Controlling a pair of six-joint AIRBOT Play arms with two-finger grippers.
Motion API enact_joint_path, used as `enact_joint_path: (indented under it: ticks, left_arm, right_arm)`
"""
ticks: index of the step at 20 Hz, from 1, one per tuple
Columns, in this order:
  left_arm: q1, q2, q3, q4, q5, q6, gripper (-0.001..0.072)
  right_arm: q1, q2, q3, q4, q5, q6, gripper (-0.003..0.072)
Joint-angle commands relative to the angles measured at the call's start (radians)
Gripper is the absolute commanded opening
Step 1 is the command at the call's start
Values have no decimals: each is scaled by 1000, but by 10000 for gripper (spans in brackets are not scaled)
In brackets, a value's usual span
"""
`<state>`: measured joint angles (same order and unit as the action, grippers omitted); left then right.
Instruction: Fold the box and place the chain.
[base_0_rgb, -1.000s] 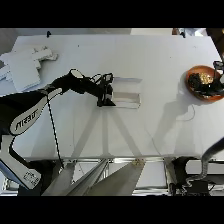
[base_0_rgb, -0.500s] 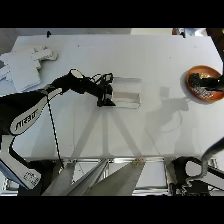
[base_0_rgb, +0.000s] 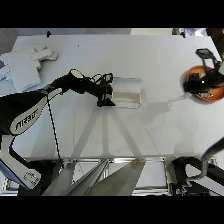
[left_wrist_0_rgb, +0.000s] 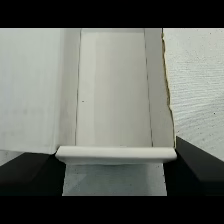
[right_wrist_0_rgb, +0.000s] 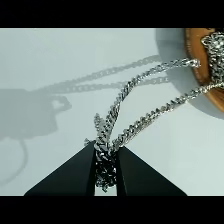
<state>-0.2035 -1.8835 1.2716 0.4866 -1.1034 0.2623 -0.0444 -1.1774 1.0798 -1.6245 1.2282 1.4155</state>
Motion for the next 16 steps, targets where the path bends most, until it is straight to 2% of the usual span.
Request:
enact_joint_path:
  ticks: [1,7,10,16]
  left_arm:
    - [0,0,1,0,0,0,567]
    - [0,0,1,0,0,0,567]
    - [0,0,1,0,0,0,567]
    - [0,0,1,0,0,0,567]
  right_arm:
    - [125,3,0,42,18,32,7]
    - [279,-35,1,178,-6,32,7]
    - [338,-47,1,282,-86,31,7]
    - [460,-109,1,391,-222,23,7]
